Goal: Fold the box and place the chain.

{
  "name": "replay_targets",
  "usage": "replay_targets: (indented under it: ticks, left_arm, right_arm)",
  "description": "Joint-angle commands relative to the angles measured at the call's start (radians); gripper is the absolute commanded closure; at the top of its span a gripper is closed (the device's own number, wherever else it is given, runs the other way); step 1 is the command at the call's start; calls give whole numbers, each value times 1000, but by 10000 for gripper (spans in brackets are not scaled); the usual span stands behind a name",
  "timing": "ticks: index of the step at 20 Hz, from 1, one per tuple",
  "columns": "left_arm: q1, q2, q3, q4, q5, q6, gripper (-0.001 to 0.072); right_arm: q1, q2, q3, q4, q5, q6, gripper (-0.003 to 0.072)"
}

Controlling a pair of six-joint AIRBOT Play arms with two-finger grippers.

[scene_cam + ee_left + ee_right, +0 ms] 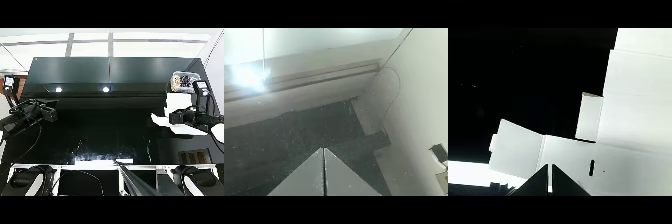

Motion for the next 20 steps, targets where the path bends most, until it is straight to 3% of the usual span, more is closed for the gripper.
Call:
replay_targets:
  ticks: [1, 16, 19, 20]
  left_arm:
    - [0, 1, 0, 0, 0, 0, 678]
    - [0, 1, 0, -11, 4, -1, 677]
    - [0, -1, 0, -43, 104, -1, 678]
    - [0, -1, 0, -65, 127, -1, 675]
  right_arm:
    - [1, 1, -1, 0, 0, 0, 647]
    - [1, 1, -1, 21, -8, 0, 647]
    - [1, 1, -1, 28, -88, 0, 646]
    - [1, 0, -1, 28, -119, 0, 609]
